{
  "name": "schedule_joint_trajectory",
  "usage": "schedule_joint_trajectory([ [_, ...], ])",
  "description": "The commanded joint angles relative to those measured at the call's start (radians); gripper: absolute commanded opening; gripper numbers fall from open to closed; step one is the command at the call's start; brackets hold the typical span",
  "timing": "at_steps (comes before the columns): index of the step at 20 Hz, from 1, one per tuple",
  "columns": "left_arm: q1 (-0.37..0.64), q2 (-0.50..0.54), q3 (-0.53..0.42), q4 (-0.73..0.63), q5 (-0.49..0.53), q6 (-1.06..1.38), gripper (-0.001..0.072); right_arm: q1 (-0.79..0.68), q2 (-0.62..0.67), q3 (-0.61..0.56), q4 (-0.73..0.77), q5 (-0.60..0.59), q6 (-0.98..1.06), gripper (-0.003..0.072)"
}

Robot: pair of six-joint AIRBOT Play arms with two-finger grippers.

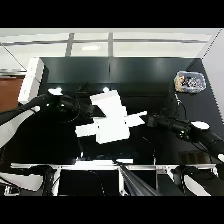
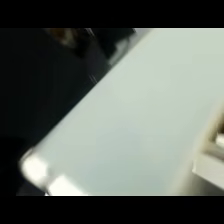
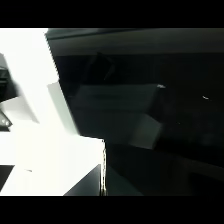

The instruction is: Fold the box and place the chain.

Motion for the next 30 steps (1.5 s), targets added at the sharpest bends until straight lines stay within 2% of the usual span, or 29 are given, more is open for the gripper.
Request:
schedule_joint_trajectory([
  [1,-0.019,-0.056,0.065,0.010,-0.092,0.102,0.0416,0.003,0.001,-0.001,0.000,-0.013,0.000,0.0015],
  [2,-0.016,-0.061,0.080,0.026,-0.104,0.102,0.0314,0.002,0.001,-0.001,0.000,-0.017,-0.001,0.0015],
  [3,-0.013,-0.067,0.095,0.061,-0.119,0.101,0.0256,0.002,0.001,-0.001,-0.001,-0.021,-0.001,0.0015],
  [6,-0.011,-0.085,0.121,0.147,-0.177,0.093,0.0200,0.002,0.001,-0.001,-0.011,-0.028,0.000,0.0015],
  [7,-0.011,-0.089,0.121,0.148,-0.192,0.097,0.0099,0.002,0.001,0.000,-0.020,-0.028,0.000,0.0015],
  [8,-0.011,-0.091,0.121,0.150,-0.196,0.097,0.0089,0.002,0.001,0.000,-0.035,-0.028,0.000,0.0015],
  [9,-0.011,-0.090,0.121,0.152,-0.195,0.103,0.0030,0.002,0.001,0.000,-0.050,-0.028,0.000,0.0015],
  [10,-0.011,-0.090,0.121,0.151,-0.194,0.113,0.0029,0.002,0.001,0.000,-0.068,-0.032,0.000,0.0021],
  [11,-0.012,-0.090,0.121,0.151,-0.194,0.122,0.0028,0.002,0.001,0.004,-0.099,-0.035,0.000,0.0226],
  [12,-0.013,-0.090,0.122,0.151,-0.194,0.122,0.0027,0.000,0.001,0.016,-0.150,-0.027,0.001,0.0555],
  [13,-0.016,-0.085,0.122,0.153,-0.194,0.122,0.0026,0.000,0.001,0.043,-0.230,0.005,0.002,0.0695],
  [15,-0.030,-0.061,0.122,0.197,-0.183,0.125,0.0024,0.000,0.001,0.151,-0.465,0.137,0.005,0.0695],
  [17,-0.081,0.005,0.106,0.257,-0.126,0.133,0.0023,0.001,0.001,0.252,-0.612,0.268,0.004,0.0694],
  [18,-0.119,0.056,0.082,0.270,-0.064,0.168,0.0023,0.002,0.001,0.295,-0.668,0.324,0.003,0.0694],
  [20,-0.198,0.166,-0.004,0.273,0.143,0.225,0.0024,0.006,0.001,0.345,-0.729,0.369,-0.009,0.0694],
  [21,-0.228,0.212,-0.052,0.273,0.258,0.244,0.0024,0.010,0.001,0.352,-0.732,0.371,-0.041,0.0694],
  [23,-0.256,0.262,-0.113,0.223,0.382,0.346,0.0028,0.037,0.001,0.353,-0.734,0.360,-0.126,0.0694],
  [25,-0.262,0.258,-0.125,0.146,0.367,0.567,0.0028,0.084,0.001,0.353,-0.737,0.325,-0.167,0.0694],
  [27,-0.268,0.246,-0.125,0.136,0.367,0.778,0.0028,0.135,0.001,0.353,-0.760,0.267,-0.200,0.0694],
  [30,-0.267,0.235,-0.125,0.135,0.460,0.847,0.0028,0.191,0.000,0.352,-0.826,0.186,-0.203,0.0694],
])
